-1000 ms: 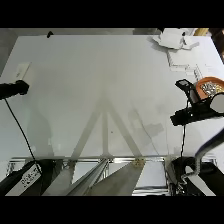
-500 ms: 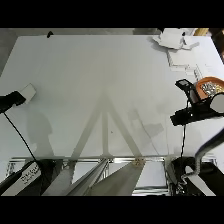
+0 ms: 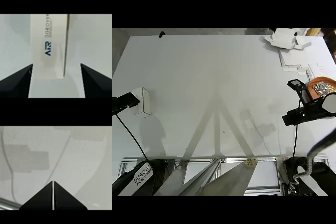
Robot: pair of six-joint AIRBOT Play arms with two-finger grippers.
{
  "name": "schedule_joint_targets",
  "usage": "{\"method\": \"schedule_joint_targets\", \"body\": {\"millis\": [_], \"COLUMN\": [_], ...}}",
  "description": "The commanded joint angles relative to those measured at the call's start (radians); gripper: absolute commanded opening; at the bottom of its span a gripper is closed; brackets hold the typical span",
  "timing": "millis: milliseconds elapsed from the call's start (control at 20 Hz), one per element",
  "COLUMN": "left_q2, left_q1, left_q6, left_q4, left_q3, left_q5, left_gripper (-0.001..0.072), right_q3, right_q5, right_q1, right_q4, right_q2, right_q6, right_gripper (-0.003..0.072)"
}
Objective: Fold the box and place the chain.
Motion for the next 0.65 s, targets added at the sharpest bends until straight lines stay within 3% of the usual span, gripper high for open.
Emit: {"method": "schedule_joint_targets", "body": {"millis": [0, 250, 600], "left_q2": [0.110, 0.235, 0.237], "left_q1": [-0.056, -0.111, -0.111], "left_q6": [0.000, 0.000, 0.000], "left_q4": [0.032, 0.040, 0.052], "left_q3": [0.000, 0.000, 0.000], "left_q5": [-0.005, 0.003, 0.022], "left_gripper": [0.0654, 0.0653, 0.0653], "right_q3": [0.001, 0.001, 0.001], "right_q5": [0.000, 0.000, 0.000], "right_q1": [-0.001, -0.001, 0.000], "right_q4": [0.000, 0.000, 0.000], "right_q2": [0.000, 0.000, 0.000], "right_q6": [0.000, 0.000, 0.000], "right_gripper": [0.0012, 0.0012, 0.0012]}}
